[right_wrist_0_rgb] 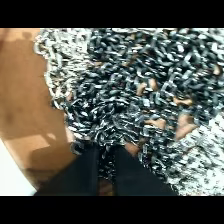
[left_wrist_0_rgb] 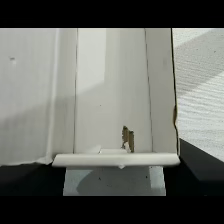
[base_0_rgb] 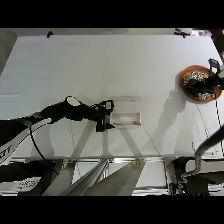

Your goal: Fold the box and place the chain.

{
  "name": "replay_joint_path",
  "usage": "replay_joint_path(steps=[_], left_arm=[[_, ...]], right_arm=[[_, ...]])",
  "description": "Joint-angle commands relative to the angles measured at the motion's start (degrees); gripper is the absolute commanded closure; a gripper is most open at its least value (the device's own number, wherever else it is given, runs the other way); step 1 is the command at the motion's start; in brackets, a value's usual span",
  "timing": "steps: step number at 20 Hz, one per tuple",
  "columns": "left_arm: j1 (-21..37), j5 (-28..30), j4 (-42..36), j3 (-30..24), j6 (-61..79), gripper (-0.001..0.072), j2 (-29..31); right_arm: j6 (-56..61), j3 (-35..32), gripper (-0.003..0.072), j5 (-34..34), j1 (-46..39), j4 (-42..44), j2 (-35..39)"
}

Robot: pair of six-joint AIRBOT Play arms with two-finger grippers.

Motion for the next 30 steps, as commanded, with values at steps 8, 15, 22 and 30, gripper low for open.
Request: replay_joint_path(steps=[8,15,22,30], left_arm=[[0.0,0.0,0.0,0.0,0.0,0.0316,0.0],[0.0,0.0,0.0,0.0,0.0,0.0316,0.0],[0.0,0.0,0.0,0.0,0.0,0.0316,0.0],[0.0,0.0,0.0,0.0,0.0,0.0316,0.0]], right_arm=[[0.0,0.0,0.0673,-0.3,1.3,-0.4,7.2],[-2.9,0.0,0.0674,7.8,1.4,0.9,22.8],[-7.8,0.0,0.0674,18.9,1.6,12.0,41.2],[-5.0,-0.2,0.0675,24.5,15.5,11.4,57.1]])
